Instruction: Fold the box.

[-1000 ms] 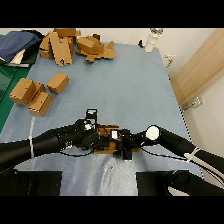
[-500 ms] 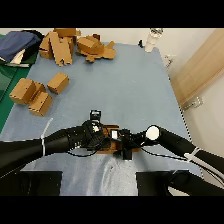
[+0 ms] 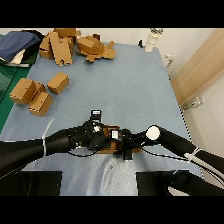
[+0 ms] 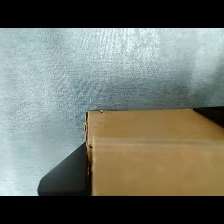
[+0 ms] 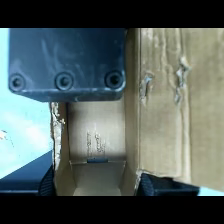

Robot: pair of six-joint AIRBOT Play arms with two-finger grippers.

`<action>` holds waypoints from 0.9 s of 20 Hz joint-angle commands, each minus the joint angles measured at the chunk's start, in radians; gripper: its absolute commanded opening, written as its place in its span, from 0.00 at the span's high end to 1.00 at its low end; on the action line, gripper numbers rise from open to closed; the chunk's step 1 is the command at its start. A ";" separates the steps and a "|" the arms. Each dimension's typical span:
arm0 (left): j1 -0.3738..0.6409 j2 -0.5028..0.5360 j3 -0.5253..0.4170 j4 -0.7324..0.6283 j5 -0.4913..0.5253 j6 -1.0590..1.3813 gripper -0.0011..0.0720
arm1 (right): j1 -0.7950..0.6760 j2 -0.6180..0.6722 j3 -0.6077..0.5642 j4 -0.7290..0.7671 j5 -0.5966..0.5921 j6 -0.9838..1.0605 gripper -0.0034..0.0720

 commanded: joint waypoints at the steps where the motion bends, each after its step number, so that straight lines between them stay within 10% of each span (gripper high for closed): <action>1: -0.001 0.004 0.002 -0.038 0.081 0.038 0.96 | 0.000 -0.001 0.001 0.001 -0.002 -0.001 0.32; 3: 0.000 0.016 0.003 -0.039 0.078 0.028 0.45 | 0.000 -0.001 0.001 0.001 -0.002 -0.001 0.32; 4: 0.000 0.025 0.006 -0.039 0.074 0.026 0.41 | 0.000 -0.001 0.001 0.001 -0.002 -0.001 0.32; 18: 0.001 0.022 0.008 0.043 -0.048 -0.001 0.41 | 0.000 -0.001 0.001 0.001 -0.002 -0.001 0.32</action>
